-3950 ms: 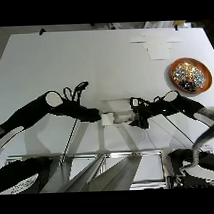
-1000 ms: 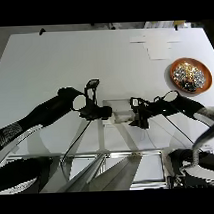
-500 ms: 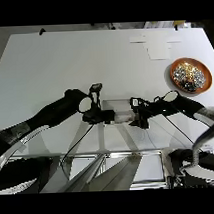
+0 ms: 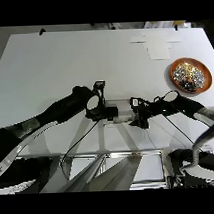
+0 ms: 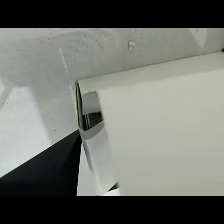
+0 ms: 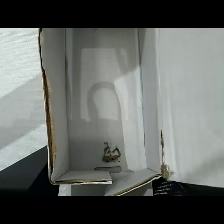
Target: Fold the box and place the chain.
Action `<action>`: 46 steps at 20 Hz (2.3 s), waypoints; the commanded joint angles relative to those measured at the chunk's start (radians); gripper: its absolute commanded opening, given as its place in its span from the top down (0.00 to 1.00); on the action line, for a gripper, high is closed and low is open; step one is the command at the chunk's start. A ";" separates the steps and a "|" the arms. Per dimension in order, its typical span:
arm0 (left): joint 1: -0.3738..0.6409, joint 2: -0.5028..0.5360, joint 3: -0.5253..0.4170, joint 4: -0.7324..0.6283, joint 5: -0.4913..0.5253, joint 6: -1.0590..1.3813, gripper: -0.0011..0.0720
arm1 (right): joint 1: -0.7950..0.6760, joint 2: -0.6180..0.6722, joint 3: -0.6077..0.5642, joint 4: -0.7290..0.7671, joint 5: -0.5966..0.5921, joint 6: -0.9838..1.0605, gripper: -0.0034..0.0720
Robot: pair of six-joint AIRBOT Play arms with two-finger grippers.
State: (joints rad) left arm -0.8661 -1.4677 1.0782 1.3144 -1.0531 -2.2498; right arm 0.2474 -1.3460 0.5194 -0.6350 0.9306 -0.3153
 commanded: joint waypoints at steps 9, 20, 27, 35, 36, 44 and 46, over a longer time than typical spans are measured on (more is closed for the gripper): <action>-0.049 -0.130 0.093 0.107 -0.095 -0.159 0.67 | 0.000 0.001 0.001 0.000 0.000 0.000 0.43; -0.052 -0.134 0.093 0.098 -0.116 -0.206 0.98 | 0.000 0.001 0.001 0.000 0.000 0.000 0.43; -0.052 -0.132 0.093 0.100 -0.123 -0.195 0.75 | 0.000 0.001 0.001 0.000 0.000 0.000 0.43; -0.029 -0.117 0.093 0.096 -0.163 -0.133 0.85 | 0.000 0.001 0.001 0.000 0.000 0.000 0.43; -0.026 -0.117 0.093 0.092 -0.164 -0.132 0.98 | 0.000 0.001 0.001 0.000 0.000 0.000 0.43; -0.017 -0.102 0.093 0.085 -0.159 -0.121 0.88 | 0.000 0.001 0.001 0.000 0.000 0.000 0.43; 0.005 -0.063 0.093 0.085 -0.154 -0.035 0.64 | 0.000 0.001 0.001 0.000 0.000 0.000 0.43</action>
State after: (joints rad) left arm -0.8795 -1.5631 1.1702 1.4044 -1.2236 -2.3562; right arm 0.2478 -1.3460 0.5190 -0.6353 0.9306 -0.3199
